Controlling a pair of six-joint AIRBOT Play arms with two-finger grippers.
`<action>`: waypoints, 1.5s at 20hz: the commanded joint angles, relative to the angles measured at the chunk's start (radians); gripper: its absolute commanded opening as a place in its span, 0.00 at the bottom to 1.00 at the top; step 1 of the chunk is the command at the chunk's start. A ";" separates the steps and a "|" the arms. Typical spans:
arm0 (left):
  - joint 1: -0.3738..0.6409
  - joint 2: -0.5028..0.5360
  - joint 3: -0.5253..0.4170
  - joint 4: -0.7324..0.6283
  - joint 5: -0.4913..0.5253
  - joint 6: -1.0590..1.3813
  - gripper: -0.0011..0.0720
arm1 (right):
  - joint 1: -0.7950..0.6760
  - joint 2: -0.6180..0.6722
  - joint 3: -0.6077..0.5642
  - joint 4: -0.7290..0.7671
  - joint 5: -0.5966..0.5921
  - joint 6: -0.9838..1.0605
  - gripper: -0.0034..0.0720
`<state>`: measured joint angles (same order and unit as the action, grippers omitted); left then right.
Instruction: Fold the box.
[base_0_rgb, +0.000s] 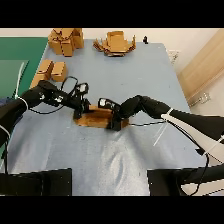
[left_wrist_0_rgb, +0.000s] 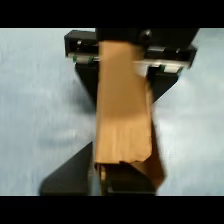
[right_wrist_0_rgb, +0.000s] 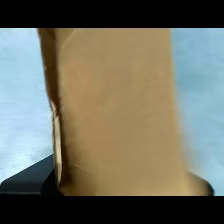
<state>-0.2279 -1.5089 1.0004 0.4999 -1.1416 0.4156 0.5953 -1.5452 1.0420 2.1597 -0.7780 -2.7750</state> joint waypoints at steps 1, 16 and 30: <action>0.011 0.009 0.003 -0.037 0.008 -0.040 0.95 | -0.003 0.000 0.002 -0.002 0.016 0.003 0.85; -0.005 0.360 -0.211 0.170 -0.031 -0.407 0.03 | -0.004 0.000 0.002 -0.010 0.018 0.002 0.85; -0.265 -0.008 0.123 0.413 0.283 -0.743 0.03 | -0.003 0.000 0.002 -0.053 0.016 -0.001 0.85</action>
<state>-0.4793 -1.4147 1.0153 0.6674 -0.7136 -0.1112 0.5922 -1.5452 1.0428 2.1235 -0.7597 -2.7758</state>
